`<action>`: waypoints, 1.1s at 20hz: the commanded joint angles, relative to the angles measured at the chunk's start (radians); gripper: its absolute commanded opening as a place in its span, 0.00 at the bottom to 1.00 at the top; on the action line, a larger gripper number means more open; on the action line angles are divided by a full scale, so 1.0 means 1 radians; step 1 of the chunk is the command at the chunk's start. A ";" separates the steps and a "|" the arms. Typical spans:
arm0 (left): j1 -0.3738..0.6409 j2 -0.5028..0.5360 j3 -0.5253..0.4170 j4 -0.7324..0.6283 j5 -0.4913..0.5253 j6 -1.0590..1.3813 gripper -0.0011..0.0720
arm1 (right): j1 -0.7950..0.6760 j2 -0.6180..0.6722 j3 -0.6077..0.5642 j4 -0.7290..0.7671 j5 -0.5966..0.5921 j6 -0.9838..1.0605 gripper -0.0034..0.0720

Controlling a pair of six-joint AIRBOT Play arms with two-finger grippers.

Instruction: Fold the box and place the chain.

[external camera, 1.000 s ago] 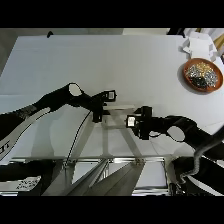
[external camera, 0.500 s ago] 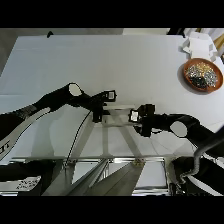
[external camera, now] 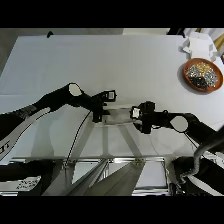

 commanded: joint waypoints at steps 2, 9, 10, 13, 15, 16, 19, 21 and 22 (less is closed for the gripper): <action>0.000 0.000 0.000 0.000 0.000 0.000 0.03 | -0.032 -0.040 0.036 0.049 0.031 -0.066 0.97; 0.000 0.000 0.000 0.000 0.000 0.000 0.03 | -0.076 -0.114 0.077 0.051 0.056 -0.086 0.97; 0.000 0.000 0.000 0.000 0.000 0.000 0.03 | -0.075 -0.115 0.077 0.071 0.056 -0.115 0.97; 0.000 0.000 0.000 0.000 0.000 0.000 0.03 | -0.075 -0.135 0.077 0.158 0.058 -0.225 0.97; 0.000 -0.001 0.000 0.000 0.000 0.000 0.03 | -0.075 -0.152 0.077 0.190 0.084 -0.280 0.97; 0.000 0.000 0.000 0.000 0.000 0.000 0.03 | -0.075 -0.154 0.077 0.200 0.092 -0.291 0.97; 0.000 0.000 0.000 0.000 0.000 0.000 0.03 | -0.076 -0.154 0.078 0.206 0.093 -0.295 0.97; 0.000 0.000 0.000 0.000 0.000 0.000 0.03 | -0.075 -0.155 0.078 0.212 0.092 -0.306 0.97; 0.000 0.000 0.000 0.000 0.000 0.000 0.03 | -0.076 -0.155 0.078 0.224 0.095 -0.326 0.97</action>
